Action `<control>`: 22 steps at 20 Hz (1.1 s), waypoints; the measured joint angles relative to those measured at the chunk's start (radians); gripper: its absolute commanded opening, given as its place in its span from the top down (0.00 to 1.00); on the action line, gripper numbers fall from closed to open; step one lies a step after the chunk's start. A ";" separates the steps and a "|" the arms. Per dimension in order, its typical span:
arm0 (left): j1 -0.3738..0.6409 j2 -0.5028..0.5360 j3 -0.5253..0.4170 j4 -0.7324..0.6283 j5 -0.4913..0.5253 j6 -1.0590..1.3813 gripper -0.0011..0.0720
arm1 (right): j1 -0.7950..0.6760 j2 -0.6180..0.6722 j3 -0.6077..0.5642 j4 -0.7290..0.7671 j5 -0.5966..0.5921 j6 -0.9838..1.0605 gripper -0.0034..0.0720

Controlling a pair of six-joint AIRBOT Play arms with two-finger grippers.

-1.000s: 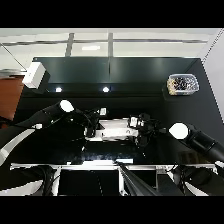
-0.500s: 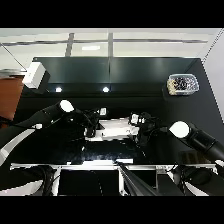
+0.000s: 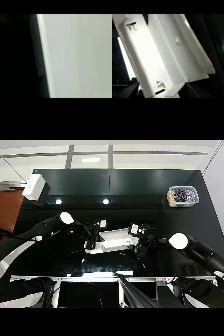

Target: Fold the box and place the chain.

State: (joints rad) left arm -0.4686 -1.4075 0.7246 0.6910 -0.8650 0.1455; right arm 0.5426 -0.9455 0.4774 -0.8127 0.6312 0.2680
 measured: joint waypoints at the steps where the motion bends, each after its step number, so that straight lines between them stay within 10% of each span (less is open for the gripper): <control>1: 0.000 0.000 0.000 0.000 0.000 0.000 0.95 | 0.000 0.000 0.000 0.000 -0.003 0.000 0.04; 22: 0.000 0.013 0.000 0.009 -0.008 0.000 0.95 | -0.076 -0.035 0.000 0.126 0.097 -0.128 0.04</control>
State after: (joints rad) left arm -0.4690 -1.3941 0.7246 0.6998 -0.8730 0.1459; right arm 0.4667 -0.9806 0.4774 -0.6865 0.7284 0.1398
